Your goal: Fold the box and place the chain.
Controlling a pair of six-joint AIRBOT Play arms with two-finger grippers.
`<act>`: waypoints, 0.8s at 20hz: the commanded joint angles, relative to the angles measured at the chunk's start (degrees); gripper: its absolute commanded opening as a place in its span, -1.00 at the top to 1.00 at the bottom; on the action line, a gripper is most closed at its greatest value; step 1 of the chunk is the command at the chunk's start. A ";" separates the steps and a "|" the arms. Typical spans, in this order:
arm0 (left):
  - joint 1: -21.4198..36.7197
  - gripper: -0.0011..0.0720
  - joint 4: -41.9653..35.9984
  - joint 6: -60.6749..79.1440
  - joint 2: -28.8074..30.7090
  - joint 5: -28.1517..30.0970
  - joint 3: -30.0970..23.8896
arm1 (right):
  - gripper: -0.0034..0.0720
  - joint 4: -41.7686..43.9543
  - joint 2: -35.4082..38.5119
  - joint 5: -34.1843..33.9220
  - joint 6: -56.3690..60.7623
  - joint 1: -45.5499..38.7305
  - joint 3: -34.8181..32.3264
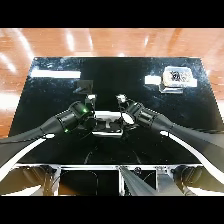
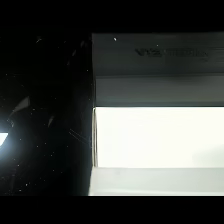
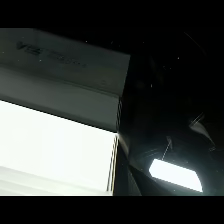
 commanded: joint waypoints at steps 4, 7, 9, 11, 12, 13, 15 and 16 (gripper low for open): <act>-0.02 0.90 0.00 0.02 0.00 0.02 0.00 | 0.82 1.05 -0.02 -0.68 -2.03 0.02 0.02; -0.02 0.90 0.02 0.02 0.00 0.02 0.00 | 0.82 1.55 -0.02 -0.81 -2.58 0.02 0.02; -0.02 0.90 0.02 0.02 0.00 0.00 0.00 | 0.82 1.70 -0.02 -0.79 -2.56 0.02 0.02; -0.02 0.90 0.02 0.02 0.00 0.00 0.00 | 0.79 1.73 -0.02 -0.83 -2.54 0.02 0.02; -0.02 0.90 0.02 0.02 0.00 0.00 0.00 | 0.15 1.75 -0.02 -0.81 -2.38 0.02 0.02; 0.00 0.90 0.02 0.02 0.00 0.00 0.00 | -0.06 1.73 -0.02 -0.81 -2.08 0.02 0.02; -0.02 0.90 0.02 0.02 0.00 -0.02 0.00 | -0.06 1.73 -0.04 -0.81 -2.05 0.02 0.02; 0.00 0.91 0.02 0.02 0.00 0.00 0.00 | -0.06 1.73 -0.02 -0.81 -1.86 0.02 0.02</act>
